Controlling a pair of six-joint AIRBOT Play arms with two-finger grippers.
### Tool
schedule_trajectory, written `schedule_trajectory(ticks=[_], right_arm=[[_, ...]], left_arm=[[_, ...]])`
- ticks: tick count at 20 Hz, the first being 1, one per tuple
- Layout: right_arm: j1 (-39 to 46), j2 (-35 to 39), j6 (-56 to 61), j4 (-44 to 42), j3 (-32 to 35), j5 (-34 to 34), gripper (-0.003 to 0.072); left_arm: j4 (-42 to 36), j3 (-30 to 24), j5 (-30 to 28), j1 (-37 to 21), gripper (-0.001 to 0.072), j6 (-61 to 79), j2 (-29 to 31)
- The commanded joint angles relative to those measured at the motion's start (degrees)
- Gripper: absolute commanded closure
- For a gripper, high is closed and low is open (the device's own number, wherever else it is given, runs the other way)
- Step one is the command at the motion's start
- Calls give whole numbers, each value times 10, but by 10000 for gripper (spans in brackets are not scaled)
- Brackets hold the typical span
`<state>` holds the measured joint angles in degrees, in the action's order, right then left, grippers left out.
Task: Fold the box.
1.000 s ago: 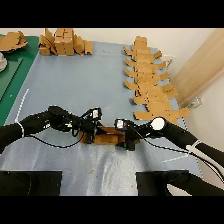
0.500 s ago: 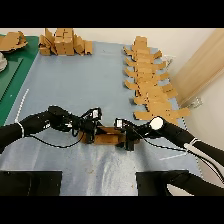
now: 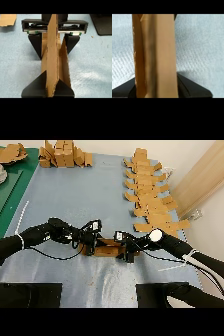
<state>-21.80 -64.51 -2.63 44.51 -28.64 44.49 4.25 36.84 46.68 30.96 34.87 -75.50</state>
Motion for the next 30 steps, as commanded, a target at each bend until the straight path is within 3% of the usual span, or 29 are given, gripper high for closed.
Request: schedule_trajectory(ticks=[1, 3, 30], right_arm=[[0, -1, 0, 0, 0, -1, 132], [0, -1, 0, 0, 0, 1, 190], [0, -1, 0, 1, 0, 1, 189]], left_arm=[[0, 0, 0, 0, 699, 0, 0], [0, 0, 0, 0, 699, 0, 0], [-9, 0, 5, 2, 699, 13, 0]])
